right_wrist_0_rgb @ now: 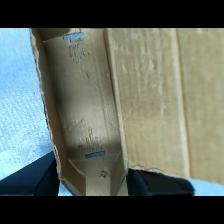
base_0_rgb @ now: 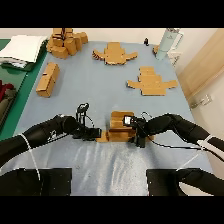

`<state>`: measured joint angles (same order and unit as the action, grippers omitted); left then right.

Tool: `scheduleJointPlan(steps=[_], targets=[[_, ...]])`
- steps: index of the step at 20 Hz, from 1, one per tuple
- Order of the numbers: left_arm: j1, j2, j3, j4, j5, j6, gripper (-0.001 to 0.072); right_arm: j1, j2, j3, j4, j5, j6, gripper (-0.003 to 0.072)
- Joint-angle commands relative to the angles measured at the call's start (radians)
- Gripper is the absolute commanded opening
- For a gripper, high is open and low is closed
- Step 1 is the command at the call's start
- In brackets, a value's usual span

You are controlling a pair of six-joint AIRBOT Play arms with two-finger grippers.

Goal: Fold the box.

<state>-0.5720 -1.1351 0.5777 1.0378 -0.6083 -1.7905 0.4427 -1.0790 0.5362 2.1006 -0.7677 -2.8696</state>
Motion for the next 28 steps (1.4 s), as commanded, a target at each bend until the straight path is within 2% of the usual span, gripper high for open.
scheduleJointPlan(steps=[1,6,12,13,14,15,28], targets=[[-0.021,-0.006,0.019,-0.011,0.011,0.003,0.0012,0.0,0.0,0.0,0.0,0.0,0.0,0.0514],[-0.028,0.034,0.089,-0.021,-0.049,0.029,0.0012,0.0,0.0,0.0,0.0,0.0,0.0,0.0514],[-0.031,0.04,0.1,-0.031,-0.059,0.03,0.0015,0.0,0.0,0.0,0.0,0.0,0.0,0.0514],[-0.031,0.04,0.1,-0.032,-0.055,0.04,0.0089,0.0,0.0,0.0,0.0,0.0,0.0,0.0514],[-0.031,0.04,0.101,-0.032,-0.053,0.047,0.0385,0.0,0.0,0.0,0.0,0.0,0.0,0.0514],[-0.031,0.04,0.101,-0.035,-0.054,0.047,0.0461,0.0,0.0,0.0,0.0,0.0,0.0,0.0514],[-0.034,0.037,0.146,-0.056,-0.055,0.048,0.0463,0.0,0.0,0.0,0.0,0.0,0.0,0.0514]])
